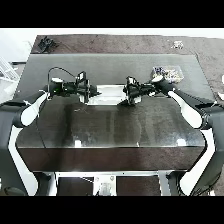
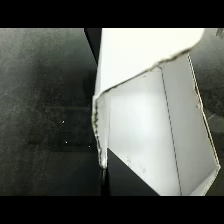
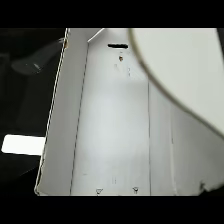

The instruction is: Fold the box and place the chain.

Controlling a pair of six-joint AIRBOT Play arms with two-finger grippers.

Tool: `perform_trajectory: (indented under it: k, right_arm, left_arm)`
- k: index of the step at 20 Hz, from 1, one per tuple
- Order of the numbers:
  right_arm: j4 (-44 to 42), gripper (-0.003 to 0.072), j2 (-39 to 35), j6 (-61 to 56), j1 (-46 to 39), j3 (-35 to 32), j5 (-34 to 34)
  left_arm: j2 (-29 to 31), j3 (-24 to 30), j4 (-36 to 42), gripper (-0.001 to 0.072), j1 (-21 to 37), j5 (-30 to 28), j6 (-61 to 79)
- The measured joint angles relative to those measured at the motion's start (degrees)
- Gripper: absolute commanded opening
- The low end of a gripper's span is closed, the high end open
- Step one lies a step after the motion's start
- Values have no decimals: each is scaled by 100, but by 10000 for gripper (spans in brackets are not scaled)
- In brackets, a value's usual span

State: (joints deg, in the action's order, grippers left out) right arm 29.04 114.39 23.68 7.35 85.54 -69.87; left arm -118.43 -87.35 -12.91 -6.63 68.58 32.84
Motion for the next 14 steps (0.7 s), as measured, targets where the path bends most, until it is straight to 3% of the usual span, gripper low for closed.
perform_trajectory:
  k: [14]
  right_arm:
    - [-2,637,33,-31,0,2,4]
  left_arm:
    - [0,0,0,20,0,0,0]
